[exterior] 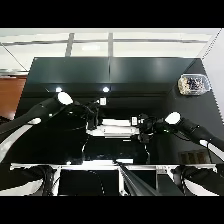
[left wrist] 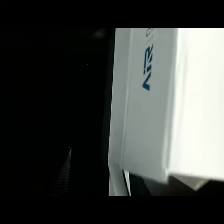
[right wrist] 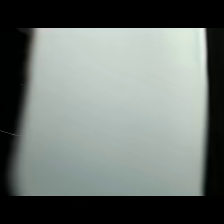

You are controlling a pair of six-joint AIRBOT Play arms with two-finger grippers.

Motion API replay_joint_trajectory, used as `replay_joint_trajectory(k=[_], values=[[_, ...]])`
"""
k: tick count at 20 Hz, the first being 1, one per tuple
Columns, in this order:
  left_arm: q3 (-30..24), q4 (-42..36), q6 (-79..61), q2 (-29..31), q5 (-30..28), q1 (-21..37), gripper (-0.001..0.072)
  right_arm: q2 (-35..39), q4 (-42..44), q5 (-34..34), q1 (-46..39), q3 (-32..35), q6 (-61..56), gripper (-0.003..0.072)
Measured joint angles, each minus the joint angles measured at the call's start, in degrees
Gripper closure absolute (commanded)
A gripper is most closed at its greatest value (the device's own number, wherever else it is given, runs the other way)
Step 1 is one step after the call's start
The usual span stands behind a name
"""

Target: Fold the box and place the chain.

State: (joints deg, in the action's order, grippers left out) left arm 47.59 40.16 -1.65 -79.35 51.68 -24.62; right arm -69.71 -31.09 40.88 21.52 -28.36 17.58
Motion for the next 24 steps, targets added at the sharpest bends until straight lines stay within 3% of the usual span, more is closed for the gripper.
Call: replay_joint_trajectory(k=[1,2,3,4,5,8,10,13,18,21,24], values=[[0.1,2.5,2.7,2.2,0.8,0.5,0.0286,0.0,0.0,0.0,0.0,0.0,0.0,0.0211],[0.2,5.2,5.9,4.5,2.3,1.2,0.0349,0.0,0.0,0.0,0.0,0.0,0.0,0.0211],[0.2,7.8,10.2,7.1,4.1,1.8,0.0518,0.0,0.0,0.0,0.0,0.0,0.0,0.0212],[0.3,10.5,14.5,9.5,6.5,2.4,0.0655,0.0,0.0,0.0,0.0,0.0,0.0,0.0337],[0.3,12.7,18.8,11.8,9.9,3.0,0.0684,0.0,0.0,0.0,0.0,0.0,0.0,0.0487],[-1.5,13.1,26.6,15.7,20.5,3.3,0.0684,0.0,-0.1,0.0,0.0,0.0,0.0,0.0494],[-5.0,6.3,29.1,16.8,21.8,2.0,0.0685,0.0,-0.1,0.0,0.0,0.0,0.0,0.0494],[-11.1,-7.8,30.5,17.6,11.3,-1.0,0.0684,0.0,-0.1,0.0,0.0,0.0,0.0,0.0494],[-15.2,-31.0,21.7,17.2,-13.7,-2.6,0.0685,0.0,-0.1,0.0,0.0,0.0,0.0,0.0494],[-15.0,-32.4,18.7,14.5,-20.7,-2.9,0.0685,0.0,0.0,0.0,0.0,0.0,0.0,0.0494],[-12.4,-25.3,21.9,9.9,-20.8,-3.0,0.0685,0.0,0.0,0.0,0.0,0.0,0.0,0.0494]])
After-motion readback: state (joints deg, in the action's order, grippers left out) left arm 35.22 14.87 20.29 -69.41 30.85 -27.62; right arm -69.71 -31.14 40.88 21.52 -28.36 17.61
